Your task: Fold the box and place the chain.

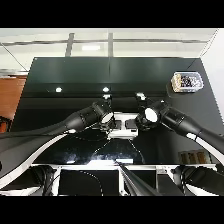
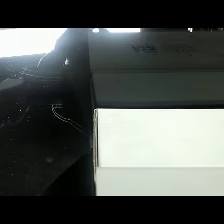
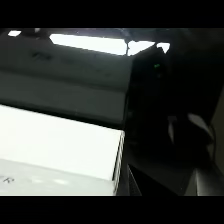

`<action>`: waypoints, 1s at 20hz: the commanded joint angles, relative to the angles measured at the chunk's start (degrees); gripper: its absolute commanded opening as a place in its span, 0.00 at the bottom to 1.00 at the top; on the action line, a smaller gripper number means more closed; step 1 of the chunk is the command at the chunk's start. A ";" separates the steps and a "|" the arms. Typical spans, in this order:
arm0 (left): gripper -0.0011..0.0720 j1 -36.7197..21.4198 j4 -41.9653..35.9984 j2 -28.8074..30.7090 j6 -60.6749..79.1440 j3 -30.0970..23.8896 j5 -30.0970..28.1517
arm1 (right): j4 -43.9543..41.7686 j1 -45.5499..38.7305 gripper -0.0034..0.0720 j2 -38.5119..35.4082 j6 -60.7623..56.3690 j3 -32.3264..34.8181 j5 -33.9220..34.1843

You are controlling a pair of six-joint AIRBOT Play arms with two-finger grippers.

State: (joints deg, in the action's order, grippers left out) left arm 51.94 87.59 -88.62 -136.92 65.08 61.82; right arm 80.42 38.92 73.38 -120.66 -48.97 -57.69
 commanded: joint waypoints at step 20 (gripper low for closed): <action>0.05 -0.02 0.00 -0.02 0.02 0.02 -0.07 | 2.49 1.44 0.33 2.84 -5.86 -1.70 -2.78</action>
State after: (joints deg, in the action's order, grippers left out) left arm 51.94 87.64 -88.62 -136.84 65.10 61.76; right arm 82.63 40.47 76.18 -127.04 -49.74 -58.89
